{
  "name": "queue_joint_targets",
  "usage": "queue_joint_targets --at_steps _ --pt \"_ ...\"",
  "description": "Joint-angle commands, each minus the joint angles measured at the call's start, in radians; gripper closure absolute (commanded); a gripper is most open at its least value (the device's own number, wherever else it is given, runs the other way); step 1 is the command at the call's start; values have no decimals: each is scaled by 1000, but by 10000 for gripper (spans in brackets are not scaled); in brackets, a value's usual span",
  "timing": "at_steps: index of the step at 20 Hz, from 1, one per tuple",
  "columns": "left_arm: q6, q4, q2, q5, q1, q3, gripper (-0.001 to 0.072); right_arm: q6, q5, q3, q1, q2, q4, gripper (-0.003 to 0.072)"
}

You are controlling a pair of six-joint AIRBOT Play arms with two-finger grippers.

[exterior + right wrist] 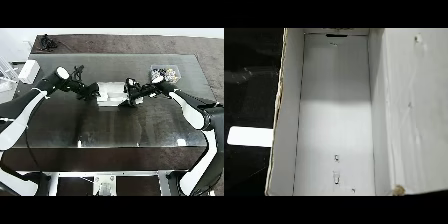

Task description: Fold the box and place the chain.

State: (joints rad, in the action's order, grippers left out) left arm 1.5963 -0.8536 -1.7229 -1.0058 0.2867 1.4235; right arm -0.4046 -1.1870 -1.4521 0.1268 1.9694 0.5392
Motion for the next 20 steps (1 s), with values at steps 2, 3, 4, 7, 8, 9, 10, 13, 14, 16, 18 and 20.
queue_joint_targets --at_steps 2,3,4,7,8,9,10,13,14,16,18,20 --pt "106 -90 -5 -24 19 42 394 0 0 0 0 0 0 100" --pt "106 -89 -5 -24 21 42 394 0 0 0 0 0 0 100" --pt "112 -90 -5 -24 26 42 394 0 0 0 0 0 0 100" --pt "130 -108 -5 -10 42 42 394 0 0 0 0 0 0 100" --pt "133 -110 -5 -8 45 42 394 0 0 0 0 0 0 100" --pt "135 -111 -5 -6 46 42 394 0 0 0 0 0 0 100" --pt "143 -111 -5 -6 46 42 394 0 0 0 0 0 0 100" --pt "170 -152 -5 -8 63 48 393 0 0 0 0 0 0 100" --pt "187 -171 -5 -8 69 52 393 0 0 0 0 0 0 100" --pt "207 -188 -6 -16 70 64 393 0 0 0 1 0 0 100" --pt "232 -214 -8 -27 78 75 393 0 0 0 0 0 0 100" --pt "258 -254 -20 -51 93 103 393 0 0 0 0 0 0 100"
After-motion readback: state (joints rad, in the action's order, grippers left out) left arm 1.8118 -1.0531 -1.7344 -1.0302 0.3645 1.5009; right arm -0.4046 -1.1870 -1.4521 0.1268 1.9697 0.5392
